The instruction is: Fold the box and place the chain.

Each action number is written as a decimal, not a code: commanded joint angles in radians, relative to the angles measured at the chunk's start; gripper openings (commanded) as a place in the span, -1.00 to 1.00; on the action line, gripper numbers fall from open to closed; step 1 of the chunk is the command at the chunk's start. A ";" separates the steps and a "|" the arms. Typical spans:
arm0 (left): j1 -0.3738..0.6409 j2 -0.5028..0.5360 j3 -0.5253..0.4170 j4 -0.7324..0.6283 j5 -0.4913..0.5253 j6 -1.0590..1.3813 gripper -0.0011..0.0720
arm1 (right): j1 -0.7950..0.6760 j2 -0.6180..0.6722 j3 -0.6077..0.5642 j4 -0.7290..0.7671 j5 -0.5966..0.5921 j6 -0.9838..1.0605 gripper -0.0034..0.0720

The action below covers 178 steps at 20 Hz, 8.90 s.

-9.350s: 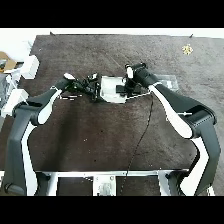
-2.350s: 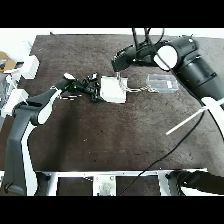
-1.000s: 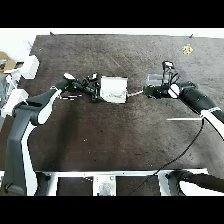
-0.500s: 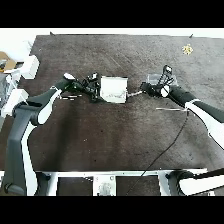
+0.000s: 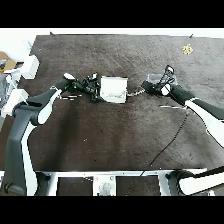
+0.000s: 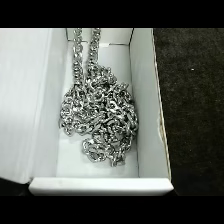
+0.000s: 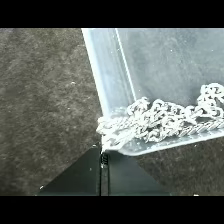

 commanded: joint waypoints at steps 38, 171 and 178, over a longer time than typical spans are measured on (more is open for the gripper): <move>0.000 0.000 0.000 0.000 0.000 0.000 -0.01 | -0.010 -0.013 -0.010 -0.040 -0.008 -0.030 -0.90; 0.000 0.000 0.000 -0.003 0.000 0.000 -0.01 | 0.450 0.103 0.225 -0.370 0.283 -0.034 0.07; 0.000 0.000 0.000 -0.003 0.000 0.000 -0.01 | 0.293 0.199 0.232 -0.258 0.291 -0.360 -0.50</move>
